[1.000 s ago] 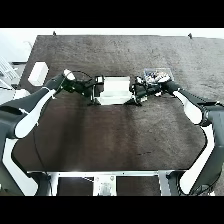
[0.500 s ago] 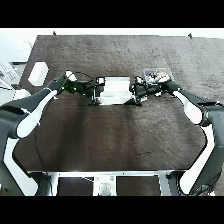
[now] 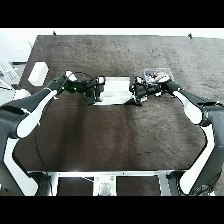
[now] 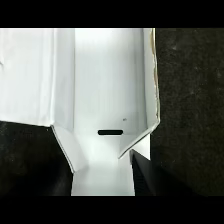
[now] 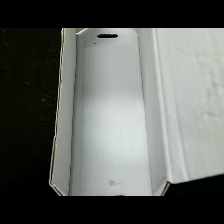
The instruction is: Fold the box and place the chain.
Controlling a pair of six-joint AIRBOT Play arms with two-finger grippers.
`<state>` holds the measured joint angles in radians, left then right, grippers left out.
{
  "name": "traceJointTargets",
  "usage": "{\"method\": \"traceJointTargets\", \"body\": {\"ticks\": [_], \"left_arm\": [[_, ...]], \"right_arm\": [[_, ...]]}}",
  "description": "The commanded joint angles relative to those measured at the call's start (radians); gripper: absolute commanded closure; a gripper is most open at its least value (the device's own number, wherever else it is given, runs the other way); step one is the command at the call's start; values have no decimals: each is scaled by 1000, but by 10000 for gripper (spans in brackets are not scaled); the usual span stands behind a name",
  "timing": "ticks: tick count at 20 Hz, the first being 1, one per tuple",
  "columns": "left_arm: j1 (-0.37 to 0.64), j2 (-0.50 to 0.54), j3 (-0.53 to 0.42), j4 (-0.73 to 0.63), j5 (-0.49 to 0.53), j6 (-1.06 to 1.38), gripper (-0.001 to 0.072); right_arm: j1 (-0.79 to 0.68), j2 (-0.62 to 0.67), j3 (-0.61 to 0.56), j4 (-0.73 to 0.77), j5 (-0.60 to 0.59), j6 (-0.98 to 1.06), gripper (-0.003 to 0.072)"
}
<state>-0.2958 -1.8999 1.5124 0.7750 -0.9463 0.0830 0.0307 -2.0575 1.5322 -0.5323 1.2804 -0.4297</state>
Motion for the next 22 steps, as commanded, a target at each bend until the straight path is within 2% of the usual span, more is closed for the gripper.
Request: {"method": "traceJointTargets", "body": {"ticks": [1, 3, 4, 14, 15, 16, 22], "left_arm": [[-1, 0, 0, -29, 2, 6, 442], [-9, 0, 0, -46, 2, 24, 443], [-14, 0, 0, -55, -1, 39, 492], [-67, 0, 0, -130, 66, 84, 487], [-67, -1, 0, -140, 67, 83, 351], [-67, 0, 0, -145, 67, 82, 172], [-67, 0, 0, -152, 63, 73, 152]], "right_arm": [[1, 0, 0, 0, 0, 0, 103], [1, 0, 0, 0, 0, 0, 103], [1, 0, 0, 0, 0, 0, 103], [1, 0, 0, 0, 0, 0, 103], [1, 0, 0, 0, 0, 0, 103], [1, 0, 0, 0, 0, 0, 103], [1, 0, 0, 0, 0, 0, 103]]}}
